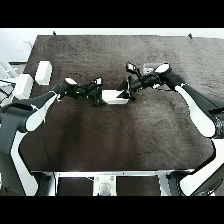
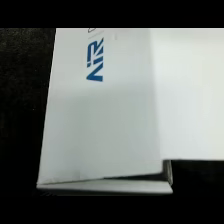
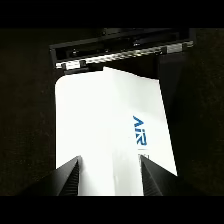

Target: Fold the box and place the chain.

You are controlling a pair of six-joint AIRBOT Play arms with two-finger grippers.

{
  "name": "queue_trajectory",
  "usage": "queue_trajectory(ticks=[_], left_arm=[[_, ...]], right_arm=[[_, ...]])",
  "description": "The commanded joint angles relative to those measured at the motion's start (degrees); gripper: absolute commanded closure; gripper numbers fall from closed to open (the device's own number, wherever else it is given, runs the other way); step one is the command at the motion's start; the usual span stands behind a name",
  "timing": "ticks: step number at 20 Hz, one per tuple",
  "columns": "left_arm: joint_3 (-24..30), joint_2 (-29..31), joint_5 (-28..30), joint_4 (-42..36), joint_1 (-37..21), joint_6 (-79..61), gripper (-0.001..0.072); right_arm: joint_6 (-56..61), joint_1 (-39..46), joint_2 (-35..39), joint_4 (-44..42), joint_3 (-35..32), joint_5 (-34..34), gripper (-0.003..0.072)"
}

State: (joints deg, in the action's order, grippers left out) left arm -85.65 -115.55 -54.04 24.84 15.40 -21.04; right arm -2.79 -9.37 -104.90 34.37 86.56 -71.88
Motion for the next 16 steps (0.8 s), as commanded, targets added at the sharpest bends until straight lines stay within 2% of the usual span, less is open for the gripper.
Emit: queue_trajectory(ticks=[1,2,16], left_arm=[[0.0,0.0,0.0,0.0,0.0,0.0,0.0181],[0.0,0.0,0.0,0.0,0.0,0.0,0.0181],[0.0,0.0,0.0,0.0,0.0,0.0,0.0181]], right_arm=[[-3.4,0.0,0.7,-1.4,-2.6,1.0,0.0271],[-4.3,0.0,1.0,-1.4,-3.3,1.0,0.0296],[-5.4,-0.9,1.0,-0.7,-4.3,8.4,0.0292]])
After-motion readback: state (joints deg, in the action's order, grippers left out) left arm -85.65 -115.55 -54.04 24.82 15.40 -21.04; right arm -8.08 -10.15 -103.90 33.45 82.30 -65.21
